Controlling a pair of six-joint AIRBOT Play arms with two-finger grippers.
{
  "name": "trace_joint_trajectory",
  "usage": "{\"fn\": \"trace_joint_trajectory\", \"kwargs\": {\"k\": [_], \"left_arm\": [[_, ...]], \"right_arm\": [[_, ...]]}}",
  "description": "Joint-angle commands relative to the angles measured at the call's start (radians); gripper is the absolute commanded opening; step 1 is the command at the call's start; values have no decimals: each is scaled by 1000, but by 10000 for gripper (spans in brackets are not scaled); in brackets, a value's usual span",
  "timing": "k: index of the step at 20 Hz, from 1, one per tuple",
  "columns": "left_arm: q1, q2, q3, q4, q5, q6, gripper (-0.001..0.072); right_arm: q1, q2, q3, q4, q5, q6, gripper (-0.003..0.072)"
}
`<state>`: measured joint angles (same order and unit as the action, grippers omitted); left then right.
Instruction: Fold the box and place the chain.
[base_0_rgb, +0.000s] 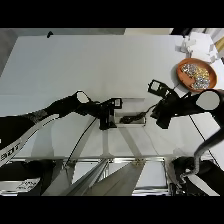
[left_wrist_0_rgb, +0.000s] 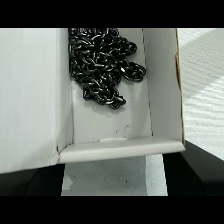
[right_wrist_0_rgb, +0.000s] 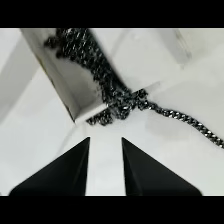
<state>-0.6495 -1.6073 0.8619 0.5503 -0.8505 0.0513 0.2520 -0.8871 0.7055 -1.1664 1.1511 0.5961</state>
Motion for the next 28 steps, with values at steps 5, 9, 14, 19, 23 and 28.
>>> {"fn": "trace_joint_trajectory", "kwargs": {"k": [5,9,14,19,23,28], "left_arm": [[0,1,1,0,24,0,203],[0,1,1,0,24,0,203],[0,1,1,0,24,0,203],[0,1,0,0,24,0,203],[0,1,1,0,24,0,203],[0,1,0,0,24,0,203]], "right_arm": [[-23,-22,-259,132,-248,-566,338],[-23,-24,-325,165,-358,-684,338],[-23,-78,-325,259,-383,-752,339],[-23,-111,-325,278,-454,-758,339],[-23,-130,-325,281,-452,-758,338],[-23,-156,-325,280,-433,-758,250]]}}
